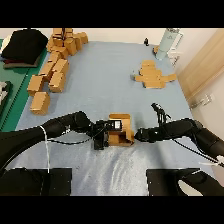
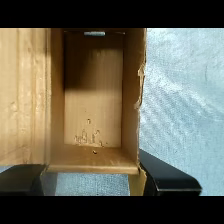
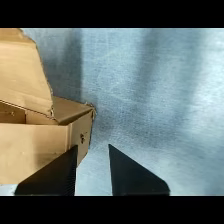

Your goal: Fold the box.

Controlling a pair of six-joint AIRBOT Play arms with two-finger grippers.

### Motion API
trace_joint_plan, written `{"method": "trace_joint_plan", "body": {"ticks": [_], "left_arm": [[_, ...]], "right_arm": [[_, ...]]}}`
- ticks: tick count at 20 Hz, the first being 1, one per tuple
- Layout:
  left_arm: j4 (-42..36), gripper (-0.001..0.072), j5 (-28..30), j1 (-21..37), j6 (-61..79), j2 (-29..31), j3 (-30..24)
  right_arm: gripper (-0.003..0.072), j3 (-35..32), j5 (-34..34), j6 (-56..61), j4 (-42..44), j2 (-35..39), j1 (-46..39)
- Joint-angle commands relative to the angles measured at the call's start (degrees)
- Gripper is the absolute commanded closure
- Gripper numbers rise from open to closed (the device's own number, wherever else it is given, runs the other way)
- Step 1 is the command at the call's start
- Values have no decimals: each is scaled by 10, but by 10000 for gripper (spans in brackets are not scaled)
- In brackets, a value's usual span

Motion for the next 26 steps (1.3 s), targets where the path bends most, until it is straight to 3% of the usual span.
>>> {"method": "trace_joint_plan", "body": {"ticks": [1,6,7,8,16,20,23,26], "left_arm": [[0,298,0,0,0,0,1],[0,298,0,0,0,0,1],[0,298,0,0,0,0,1],[0,298,0,0,0,0,1],[0,298,0,0,0,0,1],[0,298,0,0,0,0,1],[0,298,0,0,0,0,1],[0,298,0,0,0,0,1]], "right_arm": [[389,9,-6,17,-21,8,0],[388,31,-11,12,11,14,0],[358,31,-11,10,17,13,0],[275,32,-10,10,21,12,0],[232,34,-3,-1,20,-30,37],[233,64,9,77,-61,-74,99],[233,96,-11,191,-165,-101,148],[233,131,-35,276,-211,-123,188]]}}
